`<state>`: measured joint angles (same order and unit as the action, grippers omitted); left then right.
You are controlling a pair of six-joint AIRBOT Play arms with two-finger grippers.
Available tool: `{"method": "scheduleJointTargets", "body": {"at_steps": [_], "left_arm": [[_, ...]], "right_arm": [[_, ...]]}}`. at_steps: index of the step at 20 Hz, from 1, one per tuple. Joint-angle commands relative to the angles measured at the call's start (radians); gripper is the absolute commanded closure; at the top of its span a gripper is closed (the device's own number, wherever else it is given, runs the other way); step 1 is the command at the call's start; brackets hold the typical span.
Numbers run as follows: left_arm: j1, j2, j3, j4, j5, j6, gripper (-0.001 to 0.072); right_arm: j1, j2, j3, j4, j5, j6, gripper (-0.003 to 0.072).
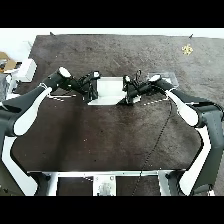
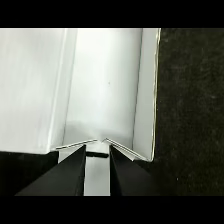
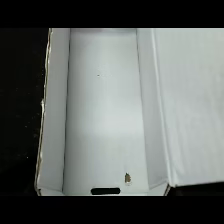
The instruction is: Fold the box and place the chain.
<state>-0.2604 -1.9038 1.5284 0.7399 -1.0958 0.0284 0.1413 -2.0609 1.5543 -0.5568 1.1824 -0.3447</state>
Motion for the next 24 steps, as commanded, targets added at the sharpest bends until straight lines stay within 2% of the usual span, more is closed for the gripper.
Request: {"method": "scheduleJointTargets", "body": {"at_steps": [1, 14, 15, 16, 22, 23, 24], "left_arm": [[-0.001, -0.001, -0.022, -0.096, 0.016, 0.073, 0.0545], [-0.009, -0.001, -0.048, -0.119, 0.056, 0.13, 0.0513], [-0.009, -0.001, -0.048, -0.119, 0.056, 0.13, 0.0321], [-0.009, -0.001, -0.048, -0.119, 0.06, 0.129, -0.0011], [-0.007, -0.001, -0.048, -0.119, 0.067, 0.119, -0.0007], [-0.002, -0.001, -0.047, -0.116, 0.067, 0.093, 0.0115], [0.007, 0.001, -0.047, -0.106, 0.064, 0.064, 0.0299]], "right_arm": [[0.001, -0.001, -0.001, 0.0, 0.0, 0.0, 0.0235], [0.001, 0.0, 0.0, 0.0, 0.0, 0.001, 0.0235], [0.001, -0.001, 0.0, 0.0, 0.0, 0.001, 0.0235], [0.001, -0.001, 0.0, 0.0, 0.0, 0.001, 0.0235], [0.001, -0.001, 0.0, 0.0, 0.0, 0.0, 0.0235], [0.001, 0.0, -0.001, 0.0, 0.0, 0.0, 0.0235], [0.001, -0.001, 0.0, 0.0, 0.0, 0.0, 0.0235]]}}
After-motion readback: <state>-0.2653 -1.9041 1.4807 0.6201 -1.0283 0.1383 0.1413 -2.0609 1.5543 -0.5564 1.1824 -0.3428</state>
